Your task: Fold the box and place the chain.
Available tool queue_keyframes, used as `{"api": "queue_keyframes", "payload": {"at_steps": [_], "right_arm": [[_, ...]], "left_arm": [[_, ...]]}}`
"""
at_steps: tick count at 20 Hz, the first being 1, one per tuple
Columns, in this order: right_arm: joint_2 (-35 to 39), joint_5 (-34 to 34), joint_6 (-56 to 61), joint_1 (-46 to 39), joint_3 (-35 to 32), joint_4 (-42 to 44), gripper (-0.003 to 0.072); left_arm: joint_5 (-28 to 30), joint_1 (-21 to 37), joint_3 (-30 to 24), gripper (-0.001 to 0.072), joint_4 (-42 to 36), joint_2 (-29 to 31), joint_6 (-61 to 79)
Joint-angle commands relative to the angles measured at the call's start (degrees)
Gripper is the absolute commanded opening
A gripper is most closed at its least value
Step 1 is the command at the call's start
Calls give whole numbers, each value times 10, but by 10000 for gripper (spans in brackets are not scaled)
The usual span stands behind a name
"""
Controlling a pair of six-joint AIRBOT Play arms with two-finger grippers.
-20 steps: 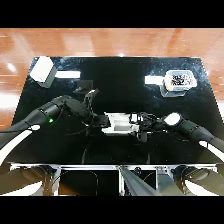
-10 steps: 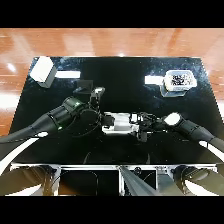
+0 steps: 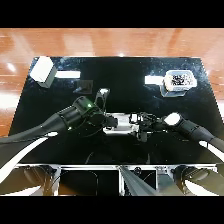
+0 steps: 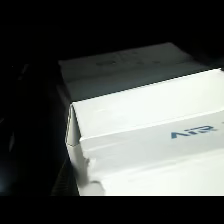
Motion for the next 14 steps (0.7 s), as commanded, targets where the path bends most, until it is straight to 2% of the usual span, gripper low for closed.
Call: {"api": "queue_keyframes", "payload": {"at_steps": [1, 2, 4, 5, 6, 14], "right_arm": [[0, 0, 0, 0, 0, 0, 416], [0, 0, 0, 0, 0, 0, 416], [0, 0, 0, 0, 0, 0, 417], [0, 0, 0, 0, 0, 0, 416], [0, 0, 0, 0, 0, 0, 417], [0, 0, 0, 0, 0, 0, 416]], "left_arm": [[44, -14, 40, 419, 26, -38, -12], [56, -14, 49, 367, 27, -47, -12], [58, -14, 54, 328, 28, -55, -15], [56, -14, 54, 267, 34, -55, -21], [56, -14, 54, 242, 35, -55, -21], [60, -14, 54, 239, 39, -68, -32]]}}
